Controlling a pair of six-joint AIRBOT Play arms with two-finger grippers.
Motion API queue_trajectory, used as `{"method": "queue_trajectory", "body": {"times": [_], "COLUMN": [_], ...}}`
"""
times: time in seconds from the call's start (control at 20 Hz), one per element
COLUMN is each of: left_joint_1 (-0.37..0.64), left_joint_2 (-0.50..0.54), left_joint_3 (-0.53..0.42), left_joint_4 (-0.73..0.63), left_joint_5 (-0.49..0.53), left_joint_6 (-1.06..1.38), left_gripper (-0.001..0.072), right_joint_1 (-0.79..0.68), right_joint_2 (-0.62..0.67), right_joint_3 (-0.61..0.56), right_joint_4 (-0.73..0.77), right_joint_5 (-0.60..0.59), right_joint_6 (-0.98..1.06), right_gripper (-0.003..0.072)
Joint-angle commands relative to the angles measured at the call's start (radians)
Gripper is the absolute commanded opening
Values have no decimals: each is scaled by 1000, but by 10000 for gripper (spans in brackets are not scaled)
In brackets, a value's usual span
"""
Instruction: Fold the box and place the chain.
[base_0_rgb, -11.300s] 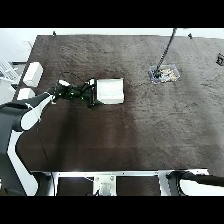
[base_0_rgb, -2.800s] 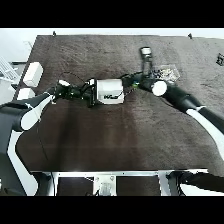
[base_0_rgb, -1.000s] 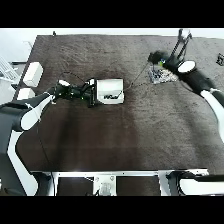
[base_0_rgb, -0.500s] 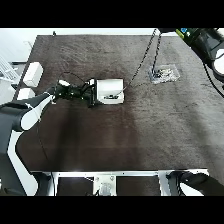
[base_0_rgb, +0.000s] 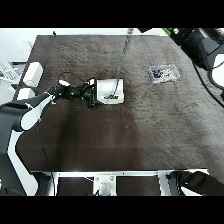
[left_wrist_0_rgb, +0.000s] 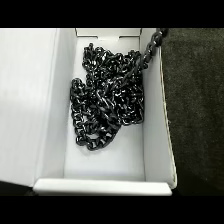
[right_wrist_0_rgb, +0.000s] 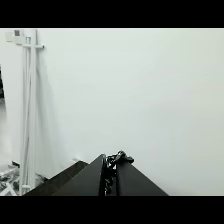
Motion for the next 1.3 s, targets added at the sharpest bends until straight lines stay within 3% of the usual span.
{"method": "queue_trajectory", "body": {"times": [0.0,0.25,0.55,1.25], "left_joint_1": [1,1,1,1], "left_joint_2": [0,0,0,0], "left_joint_3": [0,0,0,0], "left_joint_4": [0,0,0,0], "left_joint_5": [0,0,0,0], "left_joint_6": [0,0,0,0], "left_gripper": [349,349,349,349], "right_joint_1": [26,34,50,50], "right_joint_2": [-32,-66,-126,-225], "right_joint_3": [3,31,170,113], "right_joint_4": [-5,-25,-99,-95], "right_joint_5": [-61,-187,-210,-188], "right_joint_6": [-13,-16,-16,66], "right_gripper": [5,3,4,5]}}
